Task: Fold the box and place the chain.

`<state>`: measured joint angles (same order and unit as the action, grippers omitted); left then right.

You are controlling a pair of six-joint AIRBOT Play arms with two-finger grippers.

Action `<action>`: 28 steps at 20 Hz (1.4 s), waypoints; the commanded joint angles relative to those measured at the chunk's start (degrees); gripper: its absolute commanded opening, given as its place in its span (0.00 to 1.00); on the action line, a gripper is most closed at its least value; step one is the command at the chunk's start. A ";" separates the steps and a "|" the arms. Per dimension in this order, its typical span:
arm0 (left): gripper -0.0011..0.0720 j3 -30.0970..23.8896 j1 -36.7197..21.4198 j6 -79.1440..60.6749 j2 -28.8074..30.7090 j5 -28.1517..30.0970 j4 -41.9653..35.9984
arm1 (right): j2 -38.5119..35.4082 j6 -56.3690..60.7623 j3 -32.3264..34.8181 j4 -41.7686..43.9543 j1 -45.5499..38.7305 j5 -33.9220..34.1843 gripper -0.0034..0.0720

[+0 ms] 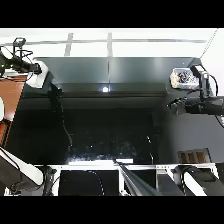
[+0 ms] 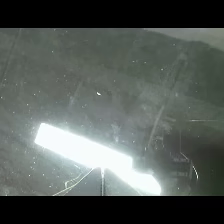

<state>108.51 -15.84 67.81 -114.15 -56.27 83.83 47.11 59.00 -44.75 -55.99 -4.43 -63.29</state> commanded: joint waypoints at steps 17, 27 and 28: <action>0.05 -59.23 18.47 21.35 65.77 -0.37 -6.75 | -0.02 -0.13 9.31 3.13 1.05 13.75 0.07; 0.05 -81.66 19.96 21.35 84.65 -2.45 -6.58 | -0.02 -0.11 11.17 0.98 1.03 12.09 0.07; 0.05 -81.66 19.93 21.35 84.65 -2.45 -6.58 | -0.02 -0.11 11.17 0.98 1.03 12.09 0.07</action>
<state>28.73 3.97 88.97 -31.33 -58.06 77.43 47.13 58.92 -33.78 -54.89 -3.42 -51.22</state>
